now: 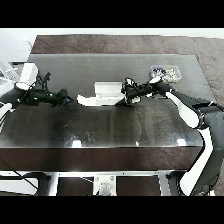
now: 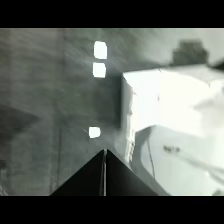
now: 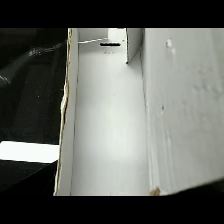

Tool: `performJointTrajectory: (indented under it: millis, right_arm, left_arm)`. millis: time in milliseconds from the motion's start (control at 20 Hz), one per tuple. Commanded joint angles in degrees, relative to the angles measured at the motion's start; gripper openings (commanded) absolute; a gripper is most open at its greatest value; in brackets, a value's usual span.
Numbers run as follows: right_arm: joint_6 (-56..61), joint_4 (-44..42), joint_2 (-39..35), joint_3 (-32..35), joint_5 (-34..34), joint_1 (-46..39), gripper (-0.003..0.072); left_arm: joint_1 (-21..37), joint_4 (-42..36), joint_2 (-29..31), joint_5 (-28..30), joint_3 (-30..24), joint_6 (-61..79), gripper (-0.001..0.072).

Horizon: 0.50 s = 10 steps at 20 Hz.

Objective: Fold the box and place the chain.

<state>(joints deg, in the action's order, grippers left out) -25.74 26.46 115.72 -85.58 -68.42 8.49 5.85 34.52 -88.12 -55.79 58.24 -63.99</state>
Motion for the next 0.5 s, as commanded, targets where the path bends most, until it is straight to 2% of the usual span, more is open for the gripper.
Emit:
performJointTrajectory:
  millis: [0, 250, 450]
  right_arm:
    - [0.0, 0.0, 0.0, 0.0, 0.0, 0.0, 0.0495]
    - [0.0, 0.0, 0.0, 0.0, 0.0, 0.0, 0.0496]
    - [0.0, 0.0, 0.0, 0.0, 0.0, 0.0, 0.0495]
  left_arm:
    - [-1.3, -0.2, -1.0, 2.6, -0.9, -2.0, 0.0021]
    - [-1.5, -2.8, -4.0, 3.4, -0.8, -1.0, 0.0021]
    - [-4.7, -5.2, -4.8, 6.6, -0.8, -0.2, 0.0021]
